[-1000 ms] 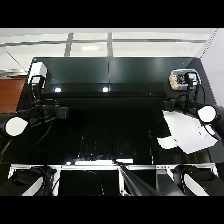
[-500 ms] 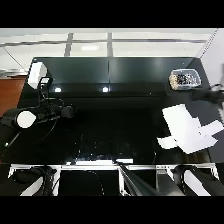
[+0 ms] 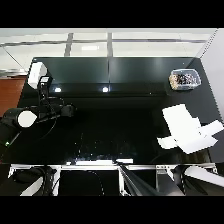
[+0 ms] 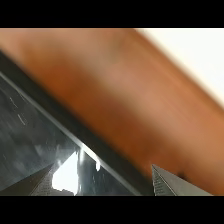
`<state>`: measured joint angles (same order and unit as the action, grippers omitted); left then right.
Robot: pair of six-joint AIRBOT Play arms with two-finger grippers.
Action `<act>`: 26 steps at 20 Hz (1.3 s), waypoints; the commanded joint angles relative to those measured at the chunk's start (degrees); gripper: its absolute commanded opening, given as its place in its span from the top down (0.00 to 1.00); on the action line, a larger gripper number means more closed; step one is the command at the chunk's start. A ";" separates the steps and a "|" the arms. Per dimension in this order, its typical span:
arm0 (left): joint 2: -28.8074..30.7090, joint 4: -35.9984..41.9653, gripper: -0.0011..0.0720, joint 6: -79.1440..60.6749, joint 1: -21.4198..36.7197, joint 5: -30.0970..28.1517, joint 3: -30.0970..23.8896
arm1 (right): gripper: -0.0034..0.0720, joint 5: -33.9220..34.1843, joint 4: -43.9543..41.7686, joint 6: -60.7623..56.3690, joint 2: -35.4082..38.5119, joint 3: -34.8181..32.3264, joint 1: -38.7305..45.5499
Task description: Fold the box and place the chain.
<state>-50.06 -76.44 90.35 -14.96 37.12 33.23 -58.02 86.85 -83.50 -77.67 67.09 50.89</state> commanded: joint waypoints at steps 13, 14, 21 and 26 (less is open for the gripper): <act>-0.02 -0.02 0.02 -0.13 0.02 0.48 0.02 | 0.24 -25.38 -13.14 40.28 -13.40 2.64 -0.07; -0.02 -0.02 0.02 -0.15 0.04 0.55 0.02 | 0.35 -26.12 -12.92 40.26 -13.03 2.64 -0.07; -0.02 -0.04 0.02 -0.13 0.04 0.66 0.02 | 0.93 -27.63 -15.58 40.39 -6.43 -1.16 -0.31; -0.48 -0.04 0.02 -0.13 0.04 0.52 0.02 | 0.93 -25.24 -26.36 36.17 3.32 -9.92 -4.98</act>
